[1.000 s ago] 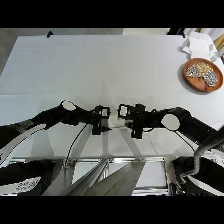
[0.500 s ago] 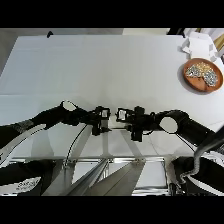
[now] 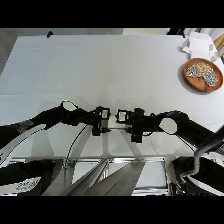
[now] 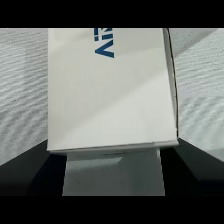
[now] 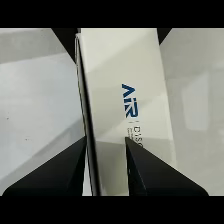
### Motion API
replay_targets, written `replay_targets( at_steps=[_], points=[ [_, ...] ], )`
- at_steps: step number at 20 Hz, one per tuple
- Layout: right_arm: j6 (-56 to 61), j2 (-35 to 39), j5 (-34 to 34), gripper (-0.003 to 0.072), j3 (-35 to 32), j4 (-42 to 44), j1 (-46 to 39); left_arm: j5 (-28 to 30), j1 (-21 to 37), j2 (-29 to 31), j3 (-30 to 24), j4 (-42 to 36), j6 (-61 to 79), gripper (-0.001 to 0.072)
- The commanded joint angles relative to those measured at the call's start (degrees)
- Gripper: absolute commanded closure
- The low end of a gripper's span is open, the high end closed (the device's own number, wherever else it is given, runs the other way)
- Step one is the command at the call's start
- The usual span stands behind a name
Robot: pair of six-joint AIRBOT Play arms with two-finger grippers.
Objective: Fold the box and place the chain.
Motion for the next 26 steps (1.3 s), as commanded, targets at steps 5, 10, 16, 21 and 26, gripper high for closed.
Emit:
replay_targets(
  at_steps=[5, 10, 16, 21, 26],
  points=[
    [0.0, 2.2, -3.2, 0.0365, -0.2, 1.0, 0.0, 0.2, 0.0, 0.0, 0.0, -0.1, 0.0, 0.0459],
    [0.0, 4.6, -5.1, 0.0341, -0.2, 1.9, 0.0, 0.2, 0.0, 0.0, 0.0, -0.1, 0.0, 0.0459],
    [-6.1, 6.1, -4.4, 0.067, -3.9, 26.4, -6.9, 0.2, 0.0, 0.0, 0.0, -0.1, 0.0, 0.0459],
    [-25.7, 4.5, -6.5, 0.0671, -12.3, 51.3, -10.8, 0.2, 0.0, 0.0, 0.0, -0.1, 0.0, 0.0459],
    [-27.0, 0.1, -2.6, 0.0671, -12.3, 51.2, -10.8, 0.2, 0.0, 0.0, 0.0, -0.1, 0.0, 0.0459]
  ],
)
